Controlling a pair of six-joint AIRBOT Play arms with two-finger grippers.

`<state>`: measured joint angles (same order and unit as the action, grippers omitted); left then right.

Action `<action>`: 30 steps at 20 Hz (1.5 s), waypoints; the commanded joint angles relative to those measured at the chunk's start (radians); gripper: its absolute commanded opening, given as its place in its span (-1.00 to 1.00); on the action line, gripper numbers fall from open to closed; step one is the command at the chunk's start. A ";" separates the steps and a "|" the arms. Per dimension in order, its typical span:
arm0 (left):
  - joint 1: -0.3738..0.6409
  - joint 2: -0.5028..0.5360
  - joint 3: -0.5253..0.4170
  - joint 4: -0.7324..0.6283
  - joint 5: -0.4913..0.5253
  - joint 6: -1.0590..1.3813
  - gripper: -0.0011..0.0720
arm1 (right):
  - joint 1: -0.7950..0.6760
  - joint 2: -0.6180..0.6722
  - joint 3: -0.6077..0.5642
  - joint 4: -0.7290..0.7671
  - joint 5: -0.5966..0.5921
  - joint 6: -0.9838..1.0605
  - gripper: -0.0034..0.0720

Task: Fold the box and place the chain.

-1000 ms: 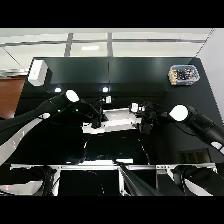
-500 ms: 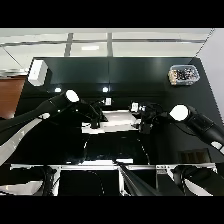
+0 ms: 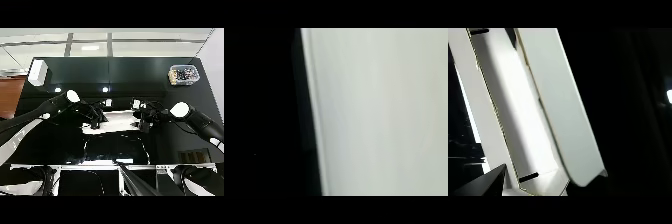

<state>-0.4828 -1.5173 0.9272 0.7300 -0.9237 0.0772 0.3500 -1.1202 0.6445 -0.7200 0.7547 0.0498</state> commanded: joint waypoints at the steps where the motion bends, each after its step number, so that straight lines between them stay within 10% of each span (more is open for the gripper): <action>1: -0.001 0.001 0.000 -0.001 0.001 0.002 -0.91 | -0.006 -0.052 0.000 0.088 0.058 -0.102 0.78; 30: -0.002 0.001 0.000 -0.009 -0.004 -0.006 -0.90 | -0.011 -0.163 -0.077 0.144 0.023 -0.346 0.78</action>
<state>-0.4839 -1.5173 0.9268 0.7216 -0.9272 0.0719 0.3386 -1.2705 0.5678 -0.5777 0.7773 -0.2955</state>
